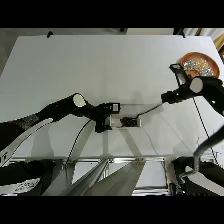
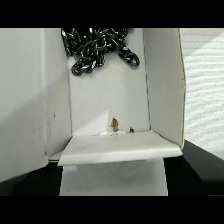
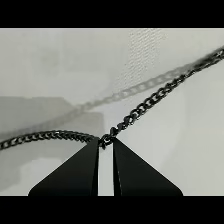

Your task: Fold the box and place the chain.

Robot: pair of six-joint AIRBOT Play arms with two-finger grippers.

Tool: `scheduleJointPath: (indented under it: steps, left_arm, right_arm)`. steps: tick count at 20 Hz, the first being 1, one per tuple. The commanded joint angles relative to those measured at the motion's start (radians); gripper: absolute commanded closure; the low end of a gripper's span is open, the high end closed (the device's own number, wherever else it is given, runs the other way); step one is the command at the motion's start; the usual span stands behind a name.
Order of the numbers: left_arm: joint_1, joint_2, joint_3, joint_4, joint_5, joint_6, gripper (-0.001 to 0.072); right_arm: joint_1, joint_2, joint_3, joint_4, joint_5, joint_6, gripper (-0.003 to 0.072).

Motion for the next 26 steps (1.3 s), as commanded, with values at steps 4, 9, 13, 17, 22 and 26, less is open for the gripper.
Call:
scheduleJointPath:
  steps: [4,9,13,17,22,26]
  left_arm:
    - [0.000,0.001,0.000,0.000,0.000,0.000,0.0699]
    - [0.000,0.001,0.001,0.000,0.000,0.000,0.0699]
    - [0.000,0.001,0.000,0.000,0.000,0.000,0.0699]
    - [0.000,0.001,0.001,0.000,0.000,0.000,0.0699]
    - [0.000,0.001,0.001,0.000,0.000,0.000,0.0699]
    - [0.000,0.001,0.001,0.000,0.000,0.000,0.0699]
  right_arm:
    - [0.072,0.324,0.001,0.126,0.152,-0.055,0.0671]
    - [0.222,0.511,0.001,0.137,0.151,-0.039,0.0671]
    - [0.298,0.601,0.001,0.265,0.143,-0.040,0.0671]
    - [0.378,0.621,0.001,0.386,0.064,-0.044,0.0671]
    - [0.518,0.621,0.001,0.402,-0.092,-0.058,0.0671]
    - [0.626,0.621,0.001,0.409,-0.230,-0.129,0.0671]
